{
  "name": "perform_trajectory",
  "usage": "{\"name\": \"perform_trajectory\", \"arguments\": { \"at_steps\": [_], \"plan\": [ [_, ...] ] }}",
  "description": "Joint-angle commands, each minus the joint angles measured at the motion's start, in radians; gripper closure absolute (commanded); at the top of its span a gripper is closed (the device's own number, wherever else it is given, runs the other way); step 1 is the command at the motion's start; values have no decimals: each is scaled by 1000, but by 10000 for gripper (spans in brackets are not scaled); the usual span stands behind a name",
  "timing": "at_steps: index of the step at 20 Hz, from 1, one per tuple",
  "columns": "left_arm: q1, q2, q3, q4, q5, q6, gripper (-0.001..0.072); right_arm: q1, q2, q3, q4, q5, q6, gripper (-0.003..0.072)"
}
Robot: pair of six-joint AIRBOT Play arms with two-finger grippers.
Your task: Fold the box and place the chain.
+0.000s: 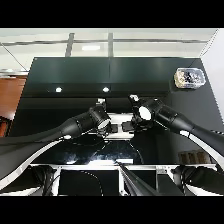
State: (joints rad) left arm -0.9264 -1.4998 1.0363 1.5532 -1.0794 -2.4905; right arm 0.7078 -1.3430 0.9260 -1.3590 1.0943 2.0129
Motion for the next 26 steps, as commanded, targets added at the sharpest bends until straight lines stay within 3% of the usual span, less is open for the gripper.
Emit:
{"name": "perform_trajectory", "arguments": {
  "at_steps": [1, 9, 10, 14, 18, 19, 20, 22, 24, 26],
  "plan": [
    [0, 0, 0, 0, 0, 0, 681, 11, -18, 7, -20, 4, 58, 387],
    [0, 0, 0, 0, 0, 0, 681, 11, -74, 11, 42, -15, 114, 389],
    [0, 0, 0, 0, 0, 0, 681, 11, -74, 11, 45, -24, 119, 525],
    [0, 0, 0, 0, -3, 0, 681, 12, -74, 11, 47, -33, 124, 673],
    [0, 0, 0, 0, -3, 0, 681, 11, -73, 11, 41, -32, 124, 669],
    [0, 0, 0, 0, -3, 0, 681, 11, -73, 11, 41, -32, 124, 596],
    [0, 0, 0, 0, -3, 0, 681, 11, -73, 11, 42, -29, 124, 476],
    [0, 0, 0, 0, -3, 0, 681, 11, -73, 11, 42, -24, 124, 487],
    [0, 0, 0, 0, -3, 0, 681, 11, -73, 11, 42, -24, 124, 632],
    [0, 0, 0, 0, -4, 0, 681, 11, -72, 11, 42, -25, 124, 673]
  ]
}}
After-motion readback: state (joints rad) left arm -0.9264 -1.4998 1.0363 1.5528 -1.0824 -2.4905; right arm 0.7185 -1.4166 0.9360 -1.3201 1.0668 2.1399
